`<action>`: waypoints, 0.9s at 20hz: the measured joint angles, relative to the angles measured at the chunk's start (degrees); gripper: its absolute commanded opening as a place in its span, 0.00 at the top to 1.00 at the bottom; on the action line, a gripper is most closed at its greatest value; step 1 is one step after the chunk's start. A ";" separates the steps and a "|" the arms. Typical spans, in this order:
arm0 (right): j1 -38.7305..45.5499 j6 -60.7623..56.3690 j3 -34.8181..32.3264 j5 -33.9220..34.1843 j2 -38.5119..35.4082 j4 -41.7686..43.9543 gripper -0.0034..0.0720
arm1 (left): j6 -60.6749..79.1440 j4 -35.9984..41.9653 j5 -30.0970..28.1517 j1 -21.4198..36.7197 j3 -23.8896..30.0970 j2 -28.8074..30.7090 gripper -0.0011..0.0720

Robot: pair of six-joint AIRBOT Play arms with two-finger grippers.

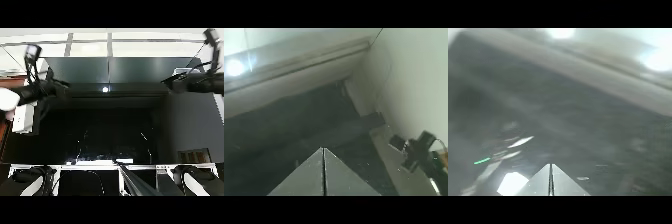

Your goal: Fold the box and place the chain.

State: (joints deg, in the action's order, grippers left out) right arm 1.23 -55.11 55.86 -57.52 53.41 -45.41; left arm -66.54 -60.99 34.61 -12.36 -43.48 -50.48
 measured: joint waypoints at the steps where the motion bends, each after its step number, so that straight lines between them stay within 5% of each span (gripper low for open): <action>1: -0.92 -2.80 -2.82 5.27 -0.07 -3.28 0.95 | -0.79 0.04 -2.99 -1.29 3.06 1.20 0.95; 5: -0.66 -14.86 -11.93 19.17 -0.22 -17.31 0.94 | -2.34 -0.09 -6.56 -1.75 9.27 3.34 0.95; 9: 0.28 -19.43 -15.65 17.40 -0.22 -25.77 0.94 | -2.71 -0.04 -7.19 -0.90 10.95 3.96 0.95; 18: 0.59 -21.42 -16.92 13.00 -0.22 -29.64 0.94 | -2.89 -0.02 -3.32 -0.68 11.58 4.09 0.95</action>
